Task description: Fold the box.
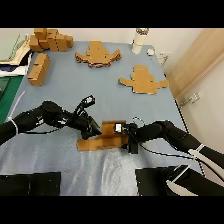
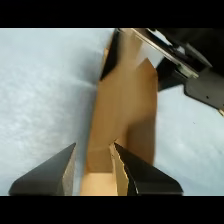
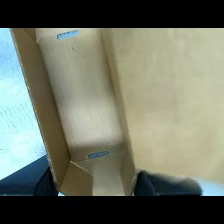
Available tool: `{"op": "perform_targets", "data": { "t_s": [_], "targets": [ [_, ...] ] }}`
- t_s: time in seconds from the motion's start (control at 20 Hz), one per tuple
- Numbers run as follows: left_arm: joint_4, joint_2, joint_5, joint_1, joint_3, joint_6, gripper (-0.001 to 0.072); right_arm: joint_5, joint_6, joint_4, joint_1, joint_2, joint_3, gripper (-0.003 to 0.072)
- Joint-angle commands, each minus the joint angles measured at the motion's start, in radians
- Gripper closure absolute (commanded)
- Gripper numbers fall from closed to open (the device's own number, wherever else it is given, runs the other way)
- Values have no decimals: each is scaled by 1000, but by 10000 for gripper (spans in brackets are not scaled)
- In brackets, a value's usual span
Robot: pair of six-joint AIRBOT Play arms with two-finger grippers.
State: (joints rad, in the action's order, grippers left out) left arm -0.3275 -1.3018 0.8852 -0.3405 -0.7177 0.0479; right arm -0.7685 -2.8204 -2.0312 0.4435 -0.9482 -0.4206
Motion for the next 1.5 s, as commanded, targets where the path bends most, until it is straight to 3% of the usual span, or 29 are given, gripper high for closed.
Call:
{"op": "perform_targets", "data": {
  "t_s": [0.0,0.05,0.1,0.3,0.5,0.65,0.85,1.05,1.45],
  "targets": [
    [-128,36,166,10,0,169,370,0,0,0,1,0,0,215],
    [-130,42,212,10,0,233,456,0,0,0,1,0,0,215],
    [-130,45,264,10,0,289,697,-1,0,0,1,0,0,214],
    [-102,46,311,-26,0,576,697,-1,0,0,1,0,0,215],
    [76,43,121,-127,-5,641,696,-1,0,0,1,0,0,215],
    [88,18,-6,-122,-55,662,696,-3,0,0,1,0,0,215],
    [53,-70,-50,-79,-134,706,697,-4,0,0,1,0,0,215],
    [-141,-149,-65,-76,-153,859,697,-3,0,0,1,0,0,215],
    [-143,-198,-67,-77,-159,856,696,-3,0,0,1,0,0,215]
  ]
}}
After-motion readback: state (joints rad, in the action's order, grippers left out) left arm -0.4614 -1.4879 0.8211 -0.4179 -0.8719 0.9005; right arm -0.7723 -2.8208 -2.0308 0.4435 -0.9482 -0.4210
